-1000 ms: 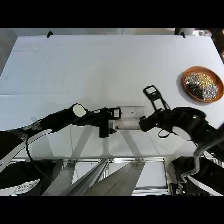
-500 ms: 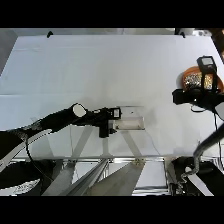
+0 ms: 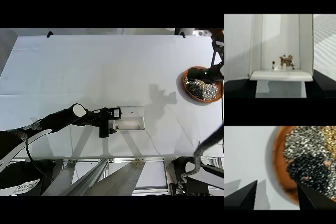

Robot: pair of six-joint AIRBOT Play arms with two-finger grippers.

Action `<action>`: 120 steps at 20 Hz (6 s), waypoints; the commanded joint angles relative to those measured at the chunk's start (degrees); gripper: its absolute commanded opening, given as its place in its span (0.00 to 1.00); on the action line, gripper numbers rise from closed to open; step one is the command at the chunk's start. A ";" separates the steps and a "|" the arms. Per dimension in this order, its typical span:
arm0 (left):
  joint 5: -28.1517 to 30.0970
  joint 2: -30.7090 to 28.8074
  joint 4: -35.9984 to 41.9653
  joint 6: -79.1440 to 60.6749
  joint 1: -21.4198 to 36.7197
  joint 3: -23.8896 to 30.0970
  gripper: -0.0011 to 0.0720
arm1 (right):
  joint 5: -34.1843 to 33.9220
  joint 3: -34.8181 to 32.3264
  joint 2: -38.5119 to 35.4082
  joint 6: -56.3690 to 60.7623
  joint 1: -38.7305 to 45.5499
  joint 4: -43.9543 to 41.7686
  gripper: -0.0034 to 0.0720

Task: Fold the box and place the chain.

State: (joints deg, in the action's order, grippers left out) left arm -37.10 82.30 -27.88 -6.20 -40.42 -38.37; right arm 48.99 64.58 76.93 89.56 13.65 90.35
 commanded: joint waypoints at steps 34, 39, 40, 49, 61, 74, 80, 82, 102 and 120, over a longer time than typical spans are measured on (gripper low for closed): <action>0.00 0.00 -0.02 0.00 -0.02 0.02 0.20 | 8.72 8.13 10.93 -4.50 6.71 -1.01 0.06; 0.00 0.00 -0.02 0.00 -0.02 0.02 0.20 | 14.49 8.13 1.27 -12.35 6.71 -2.21 0.06; -0.02 0.00 -0.02 0.00 -0.02 0.02 0.20 | 16.46 8.11 -0.76 -13.86 6.71 -3.50 0.06; -0.02 0.00 -0.02 0.00 -0.02 0.02 0.20 | 31.43 8.04 -10.91 -21.05 6.62 -24.87 0.06; 0.00 0.00 -0.02 0.00 -0.02 0.02 0.20 | 29.70 -15.52 -10.95 -22.56 -13.27 -25.07 0.06; -0.02 0.00 -0.02 0.00 -0.02 0.02 0.20 | 32.13 -17.09 -23.23 -24.52 -22.91 -35.08 0.06; -0.02 0.00 -0.02 0.00 -0.02 0.02 0.20 | 27.30 -17.14 -23.47 -24.52 -29.88 -38.53 0.06; -0.02 0.00 -0.02 0.00 -0.02 0.02 0.20 | 24.24 -17.14 -23.47 -24.52 -31.85 -40.04 0.06; -0.02 0.00 -0.02 0.00 -0.02 0.02 0.20 | 19.93 -17.14 -27.26 -26.95 -33.64 -45.05 0.06; -0.02 0.00 -0.02 0.00 -0.02 0.02 0.20 | 17.38 -22.95 -27.17 -22.10 -33.64 -32.46 0.15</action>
State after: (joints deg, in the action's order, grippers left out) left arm -37.12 82.30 -27.90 -6.20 -40.42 -38.37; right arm 68.77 43.94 49.71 67.46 -19.94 57.71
